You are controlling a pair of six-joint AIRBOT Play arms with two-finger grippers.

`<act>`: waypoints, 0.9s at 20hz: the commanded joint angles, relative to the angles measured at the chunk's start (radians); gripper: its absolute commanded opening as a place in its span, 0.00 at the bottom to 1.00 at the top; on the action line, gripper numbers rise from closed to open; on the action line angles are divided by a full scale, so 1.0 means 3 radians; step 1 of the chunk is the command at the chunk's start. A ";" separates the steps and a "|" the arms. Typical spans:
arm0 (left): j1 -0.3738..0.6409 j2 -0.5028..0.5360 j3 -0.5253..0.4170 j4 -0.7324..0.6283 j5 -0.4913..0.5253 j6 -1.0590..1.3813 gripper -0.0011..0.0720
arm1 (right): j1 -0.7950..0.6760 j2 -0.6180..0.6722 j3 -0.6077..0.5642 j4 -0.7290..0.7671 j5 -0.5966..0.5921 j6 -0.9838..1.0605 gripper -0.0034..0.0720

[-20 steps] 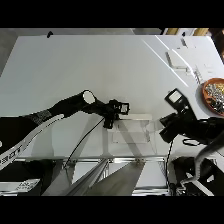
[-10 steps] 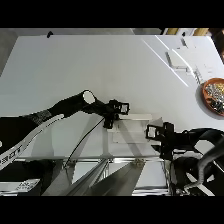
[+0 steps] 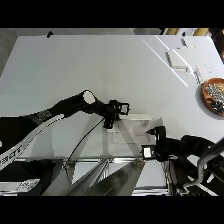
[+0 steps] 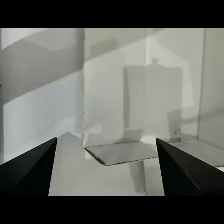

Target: Fold the box and place the chain.

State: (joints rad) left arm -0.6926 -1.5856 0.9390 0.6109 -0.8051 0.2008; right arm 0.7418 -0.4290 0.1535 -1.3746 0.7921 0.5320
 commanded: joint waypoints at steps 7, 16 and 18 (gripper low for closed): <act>-0.0003 -0.0003 0.0001 0.0000 0.0000 0.0001 0.03 | 0.0121 -0.0347 -0.0144 -0.0558 -0.0662 0.0507 0.95; -0.0003 -0.0003 0.0001 0.0000 0.0000 0.0001 0.03 | -0.0417 -0.0343 0.0168 -0.0523 -0.0445 0.0501 0.92; -0.0003 -0.0003 0.0001 0.0000 0.0001 0.0001 0.03 | -0.0552 -0.0343 0.0247 -0.0390 -0.0413 0.0481 0.92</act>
State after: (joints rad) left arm -0.6930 -1.5860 0.9390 0.6106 -0.8024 0.2005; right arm 0.6380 -0.5312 0.1974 -1.5272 0.6422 0.6807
